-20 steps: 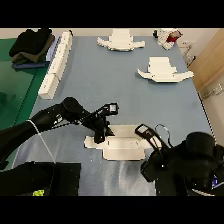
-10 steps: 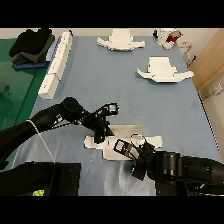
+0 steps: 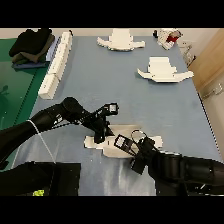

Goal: Fold the box.

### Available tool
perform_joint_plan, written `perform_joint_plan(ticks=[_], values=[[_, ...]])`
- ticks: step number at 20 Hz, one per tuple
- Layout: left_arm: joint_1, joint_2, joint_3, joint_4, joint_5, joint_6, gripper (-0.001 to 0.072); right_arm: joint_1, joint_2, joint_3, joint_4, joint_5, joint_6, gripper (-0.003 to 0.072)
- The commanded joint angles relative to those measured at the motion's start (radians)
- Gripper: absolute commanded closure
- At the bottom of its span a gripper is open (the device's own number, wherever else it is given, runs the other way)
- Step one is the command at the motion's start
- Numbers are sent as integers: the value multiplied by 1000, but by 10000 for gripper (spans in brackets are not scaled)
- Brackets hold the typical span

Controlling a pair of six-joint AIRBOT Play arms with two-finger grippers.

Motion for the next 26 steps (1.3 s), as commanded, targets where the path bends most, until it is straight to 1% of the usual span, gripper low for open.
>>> perform_joint_plan(ticks=[1,2,3,6,9,11,14,16,17,19,21,24,26], values=[[0,0,0,0,1,0,697,1,81,2,-82,-11,92,80],[0,0,0,0,0,0,697,-6,85,2,-93,-18,97,68],[0,0,0,0,0,0,697,-16,82,2,-98,-32,97,-34],[0,0,0,0,1,0,697,-24,73,2,-103,-53,97,-34],[0,0,0,0,1,0,697,-24,73,2,-115,-110,84,-34],[0,0,0,0,1,0,697,-24,74,2,-119,-124,19,-34],[0,0,0,0,1,0,697,-52,82,2,-115,-95,-99,-34],[0,0,0,0,0,0,697,-124,95,-7,-65,-27,-222,-34],[0,0,0,0,1,0,697,-171,103,-17,-13,14,-302,-34],[0,0,0,0,1,0,697,-291,121,-38,138,97,-520,-34],[0,0,0,0,1,0,697,-425,131,-49,325,148,-790,-34],[0,0,0,0,1,0,698,-645,131,-55,687,138,-1272,-34],[0,0,0,0,1,0,697,-775,129,-66,856,103,-1505,-34]])
